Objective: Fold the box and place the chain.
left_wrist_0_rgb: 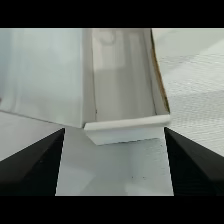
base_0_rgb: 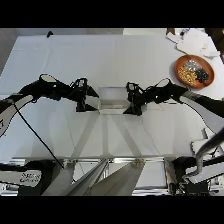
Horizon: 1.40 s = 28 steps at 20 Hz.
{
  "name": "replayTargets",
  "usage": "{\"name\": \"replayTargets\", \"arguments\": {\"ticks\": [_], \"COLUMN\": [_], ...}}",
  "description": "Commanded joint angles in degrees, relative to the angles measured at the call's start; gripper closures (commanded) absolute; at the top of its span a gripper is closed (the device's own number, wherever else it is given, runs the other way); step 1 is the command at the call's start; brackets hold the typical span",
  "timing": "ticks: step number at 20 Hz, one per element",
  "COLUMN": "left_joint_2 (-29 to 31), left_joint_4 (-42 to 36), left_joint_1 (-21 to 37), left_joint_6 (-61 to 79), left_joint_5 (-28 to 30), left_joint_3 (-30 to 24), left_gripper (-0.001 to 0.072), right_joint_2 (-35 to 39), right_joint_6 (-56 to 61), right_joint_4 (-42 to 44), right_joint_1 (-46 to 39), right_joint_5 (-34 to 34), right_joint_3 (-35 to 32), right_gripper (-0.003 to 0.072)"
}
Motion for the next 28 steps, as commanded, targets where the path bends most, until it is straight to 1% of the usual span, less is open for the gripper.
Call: {"name": "replayTargets", "arguments": {"ticks": [1, 5, 13, 15, 19, 21, 28], "left_joint_2": [-0.28, -0.79, -1.7, -2.75, -4.59, -4.83, -4.85], "left_joint_4": [3.26, -0.24, -0.2, -0.22, -0.31, 0.22, 0.2], "left_joint_1": [-0.85, -1.05, -2.75, -3.52, -5.95, -6.62, -6.71], "left_joint_6": [-0.96, -2.27, -9.73, -11.08, -11.23, -12.55, -12.11], "left_joint_5": [-0.63, -0.66, -0.07, 1.66, 8.5, 10.05, 9.57], "left_joint_3": [0.57, 0.57, 0.57, 0.57, 0.57, 0.81, 0.85], "left_gripper": [0.0013, 0.0013, 0.0014, 0.0015, 0.0015, 0.0015, 0.0023], "right_joint_2": [-0.02, -0.02, -0.02, -0.02, -0.02, -0.02, -0.02], "right_joint_6": [0.0, 0.0, 0.0, 0.0, 0.0, 0.0, 0.0], "right_joint_4": [0.0, 0.0, 0.0, 0.02, 0.0, 0.0, 0.0], "right_joint_1": [0.02, 0.02, 0.02, 0.02, 0.02, 0.02, 0.02], "right_joint_5": [0.02, 0.02, 0.02, 0.02, 0.02, 0.02, 0.02], "right_joint_3": [0.02, 0.02, 0.02, 0.02, 0.02, 0.02, 0.02], "right_gripper": [0.023, 0.023, 0.023, 0.023, 0.023, 0.023, 0.023]}}
